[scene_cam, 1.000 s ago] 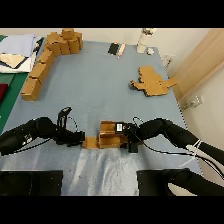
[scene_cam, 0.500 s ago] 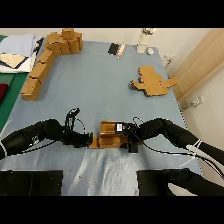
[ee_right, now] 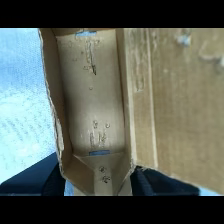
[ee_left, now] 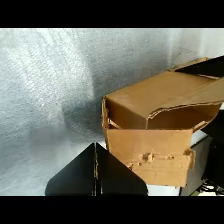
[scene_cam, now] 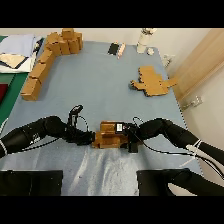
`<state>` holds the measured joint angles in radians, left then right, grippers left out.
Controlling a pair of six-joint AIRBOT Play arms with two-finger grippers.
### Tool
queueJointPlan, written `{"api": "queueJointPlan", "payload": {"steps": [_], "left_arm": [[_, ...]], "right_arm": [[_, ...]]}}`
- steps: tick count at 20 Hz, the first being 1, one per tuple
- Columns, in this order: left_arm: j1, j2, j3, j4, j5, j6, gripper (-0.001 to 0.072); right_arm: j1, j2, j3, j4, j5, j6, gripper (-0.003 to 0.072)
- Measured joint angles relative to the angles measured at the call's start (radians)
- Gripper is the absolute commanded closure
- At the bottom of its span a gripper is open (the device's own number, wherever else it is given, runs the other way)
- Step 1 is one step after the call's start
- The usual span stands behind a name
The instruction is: Fold the box.
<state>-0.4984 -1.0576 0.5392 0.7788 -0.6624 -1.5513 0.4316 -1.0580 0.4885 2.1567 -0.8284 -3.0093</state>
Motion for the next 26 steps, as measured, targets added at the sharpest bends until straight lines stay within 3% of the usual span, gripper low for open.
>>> {"api": "queueJointPlan", "payload": {"steps": [1, 5, 17, 26], "left_arm": [[0.004, 0.0, 0.003, 0.0, -0.008, 0.005, 0.0368], [0.019, -0.001, 0.006, -0.005, -0.024, 0.011, 0.0337], [0.047, -0.001, 0.047, -0.056, -0.12, 0.06, 0.0337], [0.033, -0.026, 0.053, -0.208, -0.129, 0.229, 0.0336]], "right_arm": [[0.0, 0.0, 0.0, 0.0, 0.0, 0.0, 0.021], [0.0, 0.0, 0.0, 0.0, 0.0, 0.0, 0.021], [0.0, 0.0, 0.0, 0.0, 0.0, 0.0, 0.021], [0.0, 0.0, 0.0, 0.0, 0.0, 0.0, 0.021]]}}
